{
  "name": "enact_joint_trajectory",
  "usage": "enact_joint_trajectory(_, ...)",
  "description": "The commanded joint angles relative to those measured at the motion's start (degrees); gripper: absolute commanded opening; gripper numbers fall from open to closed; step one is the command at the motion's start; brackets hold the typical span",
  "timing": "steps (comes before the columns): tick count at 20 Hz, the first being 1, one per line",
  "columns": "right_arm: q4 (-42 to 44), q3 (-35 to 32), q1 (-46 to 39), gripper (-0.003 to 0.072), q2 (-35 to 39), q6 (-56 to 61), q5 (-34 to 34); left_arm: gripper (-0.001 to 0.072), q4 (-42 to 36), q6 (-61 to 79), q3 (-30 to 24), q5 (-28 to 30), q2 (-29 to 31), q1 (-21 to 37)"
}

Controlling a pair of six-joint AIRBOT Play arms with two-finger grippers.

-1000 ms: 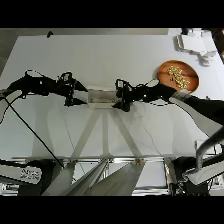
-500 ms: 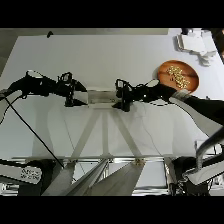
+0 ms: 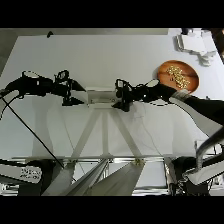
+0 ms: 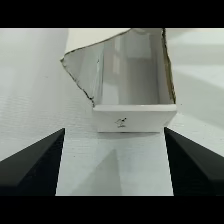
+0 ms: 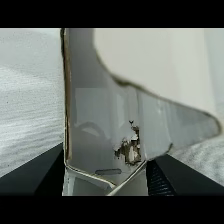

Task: Fold the box and place the chain.

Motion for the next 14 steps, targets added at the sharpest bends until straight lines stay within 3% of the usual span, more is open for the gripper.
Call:
enact_joint_trajectory(1,-0.02,0.07,0.02,0.0428,0.02,-0.04,0.09,0.0699,0.00,-1.09,0.00,-0.61,0.02,-1.22)
enact_joint_trajectory(14,-0.02,0.04,0.02,0.0428,0.02,-0.04,0.09,0.0698,-0.85,-1.09,0.00,1.84,-2.16,-3.67)
